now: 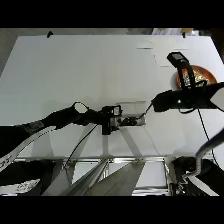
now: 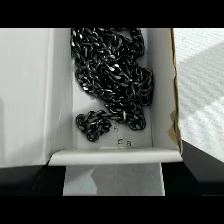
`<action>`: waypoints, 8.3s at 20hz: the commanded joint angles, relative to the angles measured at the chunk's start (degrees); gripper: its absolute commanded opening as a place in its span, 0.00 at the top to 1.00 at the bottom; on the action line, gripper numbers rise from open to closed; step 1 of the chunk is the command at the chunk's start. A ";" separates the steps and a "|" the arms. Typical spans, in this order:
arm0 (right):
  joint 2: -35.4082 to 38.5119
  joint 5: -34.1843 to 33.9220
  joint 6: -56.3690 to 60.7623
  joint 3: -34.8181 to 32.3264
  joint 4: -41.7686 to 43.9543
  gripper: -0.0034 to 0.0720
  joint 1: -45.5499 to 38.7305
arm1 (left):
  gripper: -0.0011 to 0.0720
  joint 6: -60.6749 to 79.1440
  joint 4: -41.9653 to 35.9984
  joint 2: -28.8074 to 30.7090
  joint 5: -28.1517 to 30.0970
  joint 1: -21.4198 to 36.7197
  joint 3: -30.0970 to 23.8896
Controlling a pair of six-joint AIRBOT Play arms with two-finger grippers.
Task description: Fold the box and place the chain.
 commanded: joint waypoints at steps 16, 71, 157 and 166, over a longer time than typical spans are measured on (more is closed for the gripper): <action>-4.28 -10.56 5.60 -3.19 -3.06 0.93 17.53 | 0.85 0.02 0.02 0.02 0.02 0.04 -0.02; -30.88 -14.10 3.28 -7.13 -16.11 0.93 -17.86 | 0.85 0.02 0.02 0.02 0.02 0.04 -0.02; -22.56 -4.28 -57.88 0.94 7.48 0.68 11.19 | 0.85 0.00 0.02 0.02 0.02 0.04 -0.02; -22.56 -4.70 -57.94 0.76 6.75 0.74 11.19 | 0.85 0.02 0.02 0.02 0.02 0.04 -0.02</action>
